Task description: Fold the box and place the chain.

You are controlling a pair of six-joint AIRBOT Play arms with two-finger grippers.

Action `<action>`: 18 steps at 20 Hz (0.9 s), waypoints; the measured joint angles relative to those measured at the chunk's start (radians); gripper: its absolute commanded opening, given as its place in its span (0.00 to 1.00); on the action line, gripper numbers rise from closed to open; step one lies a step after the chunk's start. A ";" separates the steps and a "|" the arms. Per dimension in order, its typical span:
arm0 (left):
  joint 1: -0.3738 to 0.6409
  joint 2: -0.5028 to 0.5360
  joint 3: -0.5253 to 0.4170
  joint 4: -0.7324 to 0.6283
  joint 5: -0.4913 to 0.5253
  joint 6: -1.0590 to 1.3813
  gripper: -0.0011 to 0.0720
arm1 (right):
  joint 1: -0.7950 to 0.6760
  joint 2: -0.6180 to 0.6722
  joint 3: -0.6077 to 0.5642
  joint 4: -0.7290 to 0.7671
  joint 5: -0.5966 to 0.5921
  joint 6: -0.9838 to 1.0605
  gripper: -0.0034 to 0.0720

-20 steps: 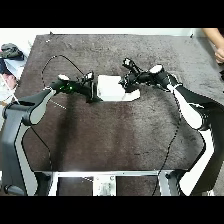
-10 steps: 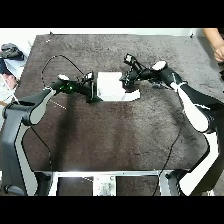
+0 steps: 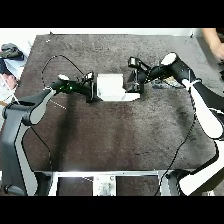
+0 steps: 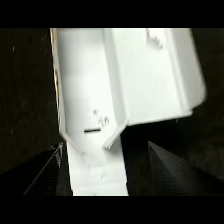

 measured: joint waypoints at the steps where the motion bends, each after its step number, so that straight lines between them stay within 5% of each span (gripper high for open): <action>1: 0.000 0.000 0.000 0.000 0.000 0.000 0.72 | 0.003 -0.005 -0.011 -0.022 -0.006 0.000 0.87; 13: 0.000 0.000 0.000 0.000 0.000 0.000 0.72 | 0.052 -0.064 -0.076 -0.072 -0.174 -0.071 0.82; 14: 0.000 0.000 0.000 0.000 0.000 0.000 0.72 | 0.052 -0.065 -0.076 -0.063 -0.178 -0.073 0.55; 15: 0.000 0.000 0.000 0.000 0.000 0.000 0.72 | 0.052 -0.066 -0.076 -0.055 -0.180 -0.073 0.41; 18: 0.000 0.000 0.000 0.000 0.000 0.000 0.72 | 0.056 -0.068 -0.077 -0.028 -0.181 -0.076 0.41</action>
